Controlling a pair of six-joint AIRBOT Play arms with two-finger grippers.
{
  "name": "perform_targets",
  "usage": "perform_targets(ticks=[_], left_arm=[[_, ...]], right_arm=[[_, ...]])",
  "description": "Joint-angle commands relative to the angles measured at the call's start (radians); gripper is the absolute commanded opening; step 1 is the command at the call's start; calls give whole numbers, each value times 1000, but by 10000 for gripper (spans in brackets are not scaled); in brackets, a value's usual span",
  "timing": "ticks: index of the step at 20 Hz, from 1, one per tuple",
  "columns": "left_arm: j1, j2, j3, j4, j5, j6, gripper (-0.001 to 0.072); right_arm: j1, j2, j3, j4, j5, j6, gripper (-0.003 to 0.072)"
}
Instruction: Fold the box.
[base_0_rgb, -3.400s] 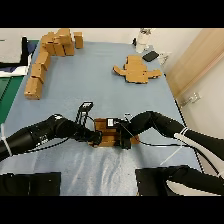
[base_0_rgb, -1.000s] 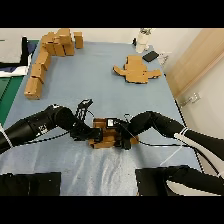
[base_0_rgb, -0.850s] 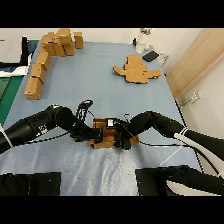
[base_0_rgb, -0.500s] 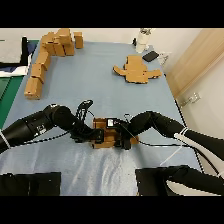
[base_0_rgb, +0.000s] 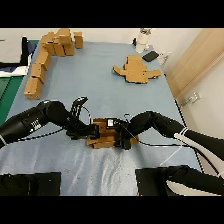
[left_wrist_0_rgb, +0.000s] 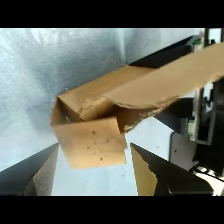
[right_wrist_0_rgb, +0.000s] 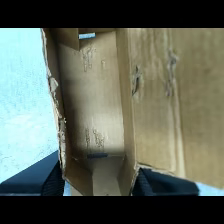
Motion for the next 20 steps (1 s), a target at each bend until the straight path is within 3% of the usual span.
perform_targets(ticks=[1, 13, 14, 15, 16, 20], left_arm=[[14, -12, 0, 5, -5, 35, 703], [119, -6, 3, -24, -231, 178, 702], [119, -6, 6, -21, -235, 210, 668], [125, -6, 10, -21, -242, 266, 517], [138, 3, 14, -21, -249, 312, 466], [310, 118, 8, -21, -283, 440, 465]], right_arm=[[0, 0, 1, 0, 0, 0, 463], [0, 0, 1, 0, 0, 0, 463], [0, 0, 1, 0, 0, 0, 464], [0, 0, 1, 0, 0, 0, 463], [0, 0, 1, 0, 0, 0, 463], [0, 0, 1, 0, 0, 0, 463]])
